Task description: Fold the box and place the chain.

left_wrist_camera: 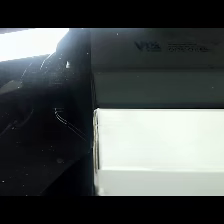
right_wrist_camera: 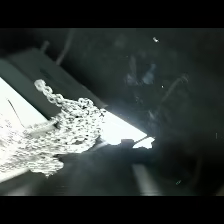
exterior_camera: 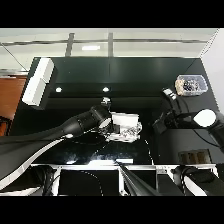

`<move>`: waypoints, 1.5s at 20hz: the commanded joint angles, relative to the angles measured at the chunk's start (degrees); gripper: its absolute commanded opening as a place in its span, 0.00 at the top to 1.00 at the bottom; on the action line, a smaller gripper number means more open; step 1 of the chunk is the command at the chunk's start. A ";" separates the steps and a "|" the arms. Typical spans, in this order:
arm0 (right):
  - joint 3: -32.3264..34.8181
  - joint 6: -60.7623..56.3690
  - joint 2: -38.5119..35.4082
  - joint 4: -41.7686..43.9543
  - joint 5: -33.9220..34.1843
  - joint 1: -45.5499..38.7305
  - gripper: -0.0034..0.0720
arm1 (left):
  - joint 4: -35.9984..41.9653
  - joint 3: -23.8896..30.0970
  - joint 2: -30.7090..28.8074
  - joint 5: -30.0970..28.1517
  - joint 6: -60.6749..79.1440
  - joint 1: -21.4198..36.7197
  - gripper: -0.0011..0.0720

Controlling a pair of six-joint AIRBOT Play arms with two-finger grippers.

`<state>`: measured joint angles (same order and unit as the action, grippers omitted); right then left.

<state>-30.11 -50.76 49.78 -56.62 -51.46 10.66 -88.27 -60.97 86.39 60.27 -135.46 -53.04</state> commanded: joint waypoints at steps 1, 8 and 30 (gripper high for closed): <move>3.15 20.20 1.92 -2.03 4.61 3.98 0.00 | -0.22 -0.02 0.00 -0.09 0.02 0.04 0.94; 3.15 44.33 9.77 5.90 6.21 12.09 0.01 | -0.22 -0.02 0.00 0.04 0.02 0.04 0.94; 3.10 42.93 13.29 9.44 9.94 12.09 0.94 | -0.20 -0.02 0.00 0.24 0.02 0.04 0.94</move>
<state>-27.00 -4.86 63.18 -47.05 -40.66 22.70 -88.49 -60.99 86.39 60.47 -135.55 -53.04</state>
